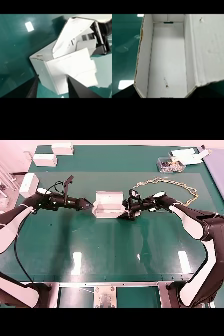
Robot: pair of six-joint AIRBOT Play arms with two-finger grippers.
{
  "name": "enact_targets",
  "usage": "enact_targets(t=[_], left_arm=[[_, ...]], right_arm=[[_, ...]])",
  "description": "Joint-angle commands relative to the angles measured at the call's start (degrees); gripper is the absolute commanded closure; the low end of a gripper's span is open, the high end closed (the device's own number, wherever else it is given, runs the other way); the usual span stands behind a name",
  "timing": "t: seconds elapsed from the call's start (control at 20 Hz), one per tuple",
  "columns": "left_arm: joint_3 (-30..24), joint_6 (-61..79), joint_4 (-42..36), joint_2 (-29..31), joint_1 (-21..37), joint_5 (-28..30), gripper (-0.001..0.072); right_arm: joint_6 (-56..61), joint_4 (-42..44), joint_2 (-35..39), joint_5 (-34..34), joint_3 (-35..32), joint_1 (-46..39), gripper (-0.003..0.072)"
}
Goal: Fold the box and place the chain.
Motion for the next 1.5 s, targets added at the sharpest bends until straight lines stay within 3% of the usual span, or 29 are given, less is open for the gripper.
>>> enact_targets(t=[0.0,0.55,0.95,1.45], left_arm=[[-0.02,-1.66,-1.11,-0.04,-0.72,-0.15,0.0296],[0.04,-14.12,0.22,0.22,-4.90,2.78,0.0296],[0.31,-31.80,13.05,4.31,-7.32,7.56,0.0297],[0.90,-37.38,16.13,4.35,-10.78,10.82,0.0296]], right_arm=[[0.02,0.00,0.00,0.00,0.02,0.00,0.0107],[0.02,0.00,0.00,0.00,0.02,0.00,0.0107],[0.02,0.00,0.00,0.00,0.02,0.00,0.0107],[0.02,0.00,0.00,0.00,0.02,0.00,0.0107]])
